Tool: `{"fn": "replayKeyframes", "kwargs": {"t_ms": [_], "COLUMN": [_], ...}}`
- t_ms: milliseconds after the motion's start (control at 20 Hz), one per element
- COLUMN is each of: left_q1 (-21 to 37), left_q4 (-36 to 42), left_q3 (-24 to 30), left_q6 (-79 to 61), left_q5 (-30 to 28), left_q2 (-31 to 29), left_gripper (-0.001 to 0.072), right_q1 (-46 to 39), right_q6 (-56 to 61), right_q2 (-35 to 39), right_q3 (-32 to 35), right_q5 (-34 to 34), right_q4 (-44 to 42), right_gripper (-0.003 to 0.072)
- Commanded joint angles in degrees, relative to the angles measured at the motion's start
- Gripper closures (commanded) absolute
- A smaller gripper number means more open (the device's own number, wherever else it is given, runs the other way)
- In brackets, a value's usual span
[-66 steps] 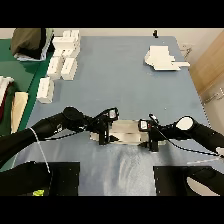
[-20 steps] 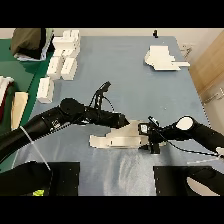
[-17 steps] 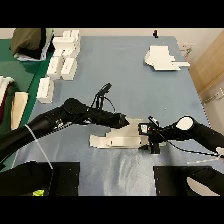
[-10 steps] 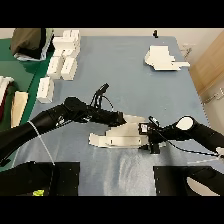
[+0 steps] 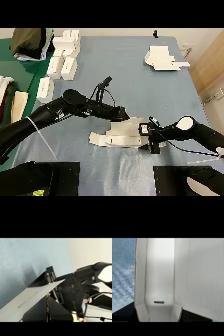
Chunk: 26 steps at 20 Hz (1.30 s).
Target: Fold the box.
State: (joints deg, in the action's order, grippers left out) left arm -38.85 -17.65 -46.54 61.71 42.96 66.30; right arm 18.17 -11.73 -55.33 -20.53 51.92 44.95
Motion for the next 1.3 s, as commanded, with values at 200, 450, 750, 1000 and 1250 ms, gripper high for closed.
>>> {"fn": "replayKeyframes", "kwargs": {"t_ms": [200, 450, 750, 1000, 1250], "left_q1": [0.07, 0.09, 1.07, 1.01, 1.01], "left_q4": [-4.94, -6.71, -24.17, -24.13, -24.11], "left_q3": [-3.13, -3.41, -3.41, -6.14, -8.94], "left_q6": [3.56, -0.44, 0.92, -2.45, -4.59], "left_q5": [1.7, 2.82, 17.42, 22.67, 22.03], "left_q2": [1.29, 0.28, -10.1, -11.08, -4.33], "left_gripper": [0.0693, 0.0694, 0.0695, 0.0695, 0.0695], "right_q1": [0.02, 0.02, 0.02, 0.02, 0.02], "right_q6": [0.04, 0.07, 0.07, 0.04, 0.04], "right_q2": [0.0, 0.0, 0.0, 0.0, 0.0], "right_q3": [0.02, 0.04, 0.02, 0.02, 0.02], "right_q5": [0.17, 0.46, 0.44, 0.44, 0.57], "right_q4": [0.28, 0.28, 0.26, 0.28, 0.28], "right_gripper": [0.0179, 0.0179, 0.0178, 0.0179, 0.0179]}}
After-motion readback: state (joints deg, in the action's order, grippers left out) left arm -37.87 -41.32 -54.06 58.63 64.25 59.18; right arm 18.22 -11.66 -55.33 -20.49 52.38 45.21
